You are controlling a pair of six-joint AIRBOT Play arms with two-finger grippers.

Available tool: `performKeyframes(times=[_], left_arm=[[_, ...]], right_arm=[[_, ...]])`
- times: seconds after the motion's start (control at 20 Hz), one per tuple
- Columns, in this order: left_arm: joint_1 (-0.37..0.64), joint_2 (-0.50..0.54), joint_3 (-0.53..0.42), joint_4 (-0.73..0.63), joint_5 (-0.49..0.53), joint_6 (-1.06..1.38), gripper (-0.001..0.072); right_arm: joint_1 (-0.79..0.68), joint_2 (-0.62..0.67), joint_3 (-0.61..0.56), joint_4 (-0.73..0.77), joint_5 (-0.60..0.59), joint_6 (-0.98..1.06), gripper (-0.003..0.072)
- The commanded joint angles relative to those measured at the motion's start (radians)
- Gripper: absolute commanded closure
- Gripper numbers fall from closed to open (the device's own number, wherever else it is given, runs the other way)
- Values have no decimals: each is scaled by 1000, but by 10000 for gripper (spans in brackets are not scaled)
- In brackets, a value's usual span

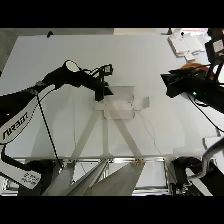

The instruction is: Fold the box and place the chain.

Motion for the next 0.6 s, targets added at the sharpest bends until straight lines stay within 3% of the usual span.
performKeyframes(times=[0.0,0.55], left_arm=[[-1,-14,0,16,22,-6,710],[-2,-14,0,44,-13,-6,695]], right_arm=[[0,-44,1,0,1,1,347],[0,-74,1,1,34,-2,346]])
